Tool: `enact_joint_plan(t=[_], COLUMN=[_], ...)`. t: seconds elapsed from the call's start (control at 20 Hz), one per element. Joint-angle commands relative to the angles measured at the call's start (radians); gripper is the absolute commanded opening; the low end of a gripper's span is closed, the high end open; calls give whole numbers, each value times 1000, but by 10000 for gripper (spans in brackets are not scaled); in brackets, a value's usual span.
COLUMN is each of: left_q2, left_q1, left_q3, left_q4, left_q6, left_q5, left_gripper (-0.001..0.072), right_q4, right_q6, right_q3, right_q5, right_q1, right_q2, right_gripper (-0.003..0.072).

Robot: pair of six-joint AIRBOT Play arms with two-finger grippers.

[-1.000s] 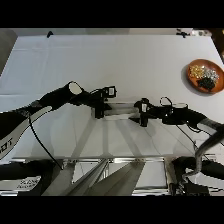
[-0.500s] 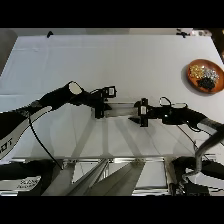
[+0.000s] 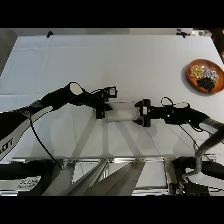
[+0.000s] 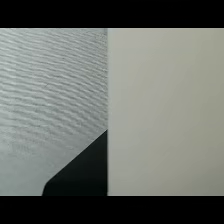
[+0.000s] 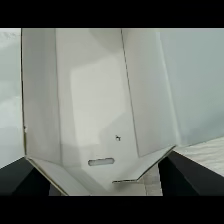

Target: Fold the box and place the chain.

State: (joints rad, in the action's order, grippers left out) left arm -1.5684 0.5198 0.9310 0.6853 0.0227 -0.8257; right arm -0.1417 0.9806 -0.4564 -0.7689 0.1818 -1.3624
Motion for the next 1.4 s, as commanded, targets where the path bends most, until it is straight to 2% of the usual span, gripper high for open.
enact_joint_plan(t=[0.0, 0.4, 0.65, 0.8, 1.05, 1.3, 1.35], left_q2=[1, 1, 1, 1, 1, 1, 1], left_q1=[-1, -1, -1, -1, -1, -1, -1], left_q3=[0, 0, 0, 0, 0, 0, 0], left_q4=[4, 4, 3, 4, 4, 4, 3], left_q6=[2, 2, 2, 2, 2, 2, 2], left_q5=[-2, -2, -1, -2, -1, -2, -1], left_gripper=[14, 14, 14, 14, 14, 14, 14], right_q4=[69, 97, 48, -37, -3, -58, -68], right_q6=[-42, -121, -214, -251, -187, -191, -191], right_q3=[-1, -42, -42, -42, -47, -48, -48], right_q5=[-26, -103, -140, -128, -86, -72, -63], right_q1=[-3, -3, -3, -26, -31, -23, -16], right_q2=[2, -1, -1, -1, -1, -20, -23], right_gripper=[710, 714, 717, 716, 705, 644, 580])
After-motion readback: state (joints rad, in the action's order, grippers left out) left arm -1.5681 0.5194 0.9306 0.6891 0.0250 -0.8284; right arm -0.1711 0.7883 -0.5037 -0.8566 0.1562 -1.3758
